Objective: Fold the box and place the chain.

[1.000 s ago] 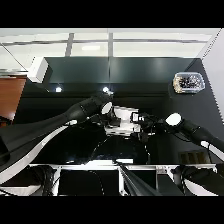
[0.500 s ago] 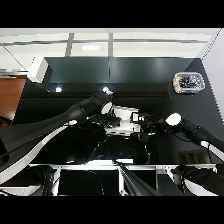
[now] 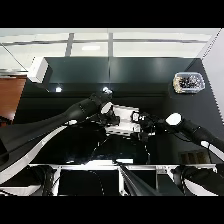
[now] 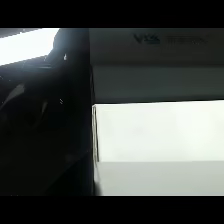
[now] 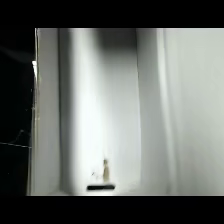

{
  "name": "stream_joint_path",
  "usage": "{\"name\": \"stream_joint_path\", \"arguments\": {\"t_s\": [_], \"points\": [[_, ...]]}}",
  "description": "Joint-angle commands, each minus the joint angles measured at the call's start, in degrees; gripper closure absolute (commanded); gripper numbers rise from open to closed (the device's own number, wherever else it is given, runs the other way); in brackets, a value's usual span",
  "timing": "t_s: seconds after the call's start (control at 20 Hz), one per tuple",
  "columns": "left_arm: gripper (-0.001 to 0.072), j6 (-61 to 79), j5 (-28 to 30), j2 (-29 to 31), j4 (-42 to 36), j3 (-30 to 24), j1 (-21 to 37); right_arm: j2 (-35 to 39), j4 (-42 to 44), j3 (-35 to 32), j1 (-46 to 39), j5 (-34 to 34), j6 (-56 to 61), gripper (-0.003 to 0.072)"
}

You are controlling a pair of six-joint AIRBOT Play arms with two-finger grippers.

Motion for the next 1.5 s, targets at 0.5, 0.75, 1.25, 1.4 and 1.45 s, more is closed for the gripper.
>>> {"name": "stream_joint_path", "arguments": {"t_s": [0.5,0.75,1.25,1.4,1.45], "points": [[0.0681,-4.55,-0.28,1.09,1.92,-0.02,-0.15,10.25,-16.33,0.09,0.02,4.57,2.29,-0.0028],[0.0681,-4.13,-0.31,1.07,1.77,-0.02,-0.15,10.23,-13.99,0.09,0.04,2.21,1.77,-0.0028],[0.0681,-4.15,-0.28,1.07,1.33,-0.02,-0.15,10.21,-9.77,0.07,0.39,4.02,1.2,0.0443],[0.0681,-4.15,-0.31,1.07,1.33,-0.02,-0.15,9.97,-5.95,-0.04,0.39,3.93,4.02,0.0443],[0.0681,-4.15,-0.31,1.07,1.36,-0.02,-0.15,9.68,-3.96,-0.11,0.39,3.74,4.04,0.0443]]}}
